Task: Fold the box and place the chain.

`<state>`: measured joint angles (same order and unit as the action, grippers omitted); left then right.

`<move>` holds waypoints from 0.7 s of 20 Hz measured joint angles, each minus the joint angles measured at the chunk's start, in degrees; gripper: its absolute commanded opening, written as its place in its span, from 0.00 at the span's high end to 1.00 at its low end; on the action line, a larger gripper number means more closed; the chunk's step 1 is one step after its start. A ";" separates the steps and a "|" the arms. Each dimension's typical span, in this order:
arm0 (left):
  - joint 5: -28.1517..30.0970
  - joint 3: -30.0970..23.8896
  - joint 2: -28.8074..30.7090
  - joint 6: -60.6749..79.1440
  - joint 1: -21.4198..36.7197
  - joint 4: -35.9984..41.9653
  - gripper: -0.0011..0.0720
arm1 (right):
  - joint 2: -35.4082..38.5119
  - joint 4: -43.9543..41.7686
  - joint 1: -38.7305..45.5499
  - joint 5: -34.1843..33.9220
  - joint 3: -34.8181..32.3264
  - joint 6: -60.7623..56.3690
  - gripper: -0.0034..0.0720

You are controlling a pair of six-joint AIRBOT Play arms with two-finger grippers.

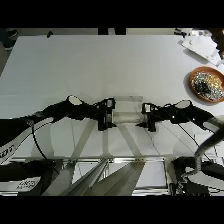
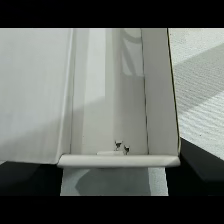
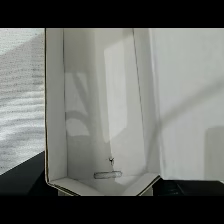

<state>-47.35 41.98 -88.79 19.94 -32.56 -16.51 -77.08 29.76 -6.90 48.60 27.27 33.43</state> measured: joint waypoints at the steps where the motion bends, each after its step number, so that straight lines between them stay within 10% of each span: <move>1: 0.00 0.00 0.02 0.00 0.00 0.00 0.61 | 0.00 0.00 0.00 0.00 0.00 0.00 0.38; 12: -0.11 -0.02 0.02 -0.11 -0.02 -0.02 0.61 | 0.00 0.31 0.00 0.44 0.00 -0.46 0.36; 14: -0.35 -0.02 0.00 -0.15 -0.04 -0.07 0.61 | -0.02 0.50 -0.02 1.18 0.00 -0.72 0.12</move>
<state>-47.70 41.95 -88.79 19.79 -32.60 -16.58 -77.10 30.26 -6.92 49.78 27.27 32.71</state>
